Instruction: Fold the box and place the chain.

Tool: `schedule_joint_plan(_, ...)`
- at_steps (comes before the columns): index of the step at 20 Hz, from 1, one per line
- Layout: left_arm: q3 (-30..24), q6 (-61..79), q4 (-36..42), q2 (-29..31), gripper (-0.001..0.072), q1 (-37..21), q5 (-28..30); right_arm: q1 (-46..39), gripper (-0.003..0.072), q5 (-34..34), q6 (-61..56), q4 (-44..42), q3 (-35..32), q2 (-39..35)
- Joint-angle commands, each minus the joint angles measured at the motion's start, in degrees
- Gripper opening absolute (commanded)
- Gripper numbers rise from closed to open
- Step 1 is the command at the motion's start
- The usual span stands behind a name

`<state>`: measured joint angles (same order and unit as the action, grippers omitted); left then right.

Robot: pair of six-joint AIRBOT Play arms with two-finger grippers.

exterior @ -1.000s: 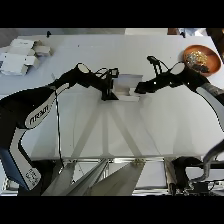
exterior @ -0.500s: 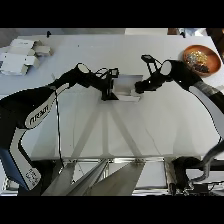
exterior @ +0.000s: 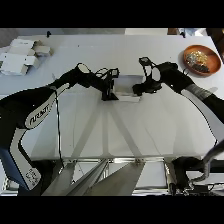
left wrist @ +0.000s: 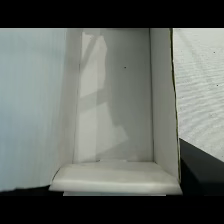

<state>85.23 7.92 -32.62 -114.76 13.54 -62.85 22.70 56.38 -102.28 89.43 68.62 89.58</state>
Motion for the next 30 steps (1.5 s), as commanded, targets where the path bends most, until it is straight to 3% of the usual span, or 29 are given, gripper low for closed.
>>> schedule_joint_plan(1, 0.0, 0.13, -0.02, 0.04, 0.0378, -0.07, 0.07, 0.94, 0.0457, -0.57, -8.28, 2.05, 0.07, -0.04)
schedule_joint_plan(6, 0.0, 0.15, -0.02, 0.04, 0.0378, -0.07, 0.07, 0.94, 0.0438, -1.81, -14.36, 1.99, 0.07, -0.04)
schedule_joint_plan(8, 0.0, 0.15, -0.02, 0.04, 0.0378, -0.07, 0.07, 0.92, 0.0375, -3.54, -12.79, 1.97, 0.07, -0.04)
schedule_joint_plan(18, 0.0, 0.15, -0.02, 0.04, 0.0378, -0.07, 0.07, 4.85, 0.0356, -1.53, -13.44, 2.1, 0.04, 2.78)
schedule_joint_plan(20, 0.0, 0.13, -0.02, 0.04, 0.0378, -0.07, 0.07, 4.66, 0.0291, -1.36, -15.3, 3.39, 0.04, 2.8)
schedule_joint_plan(21, 0.0, 0.13, -0.02, 0.04, 0.0378, -0.07, 0.07, 4.61, 0.0101, -1.27, -16.11, 4.0, 0.07, 2.8)
schedule_joint_plan(22, 0.0, 0.13, -0.02, 0.04, 0.0378, -0.07, 0.07, 4.61, 0.0018, -1.53, -15.98, 4.0, 0.07, 2.8)
schedule_joint_plan(29, 0.0, 0.15, -0.02, 0.04, 0.0378, -0.07, 0.07, 4.61, 0.0026, -1.57, -16.0, 3.69, 0.07, 2.8)
schedule_joint_plan(30, 0.0, 0.13, -0.02, 0.04, 0.0378, -0.07, 0.07, 4.61, 0.0183, -1.57, -15.98, 3.58, 0.07, 2.73)
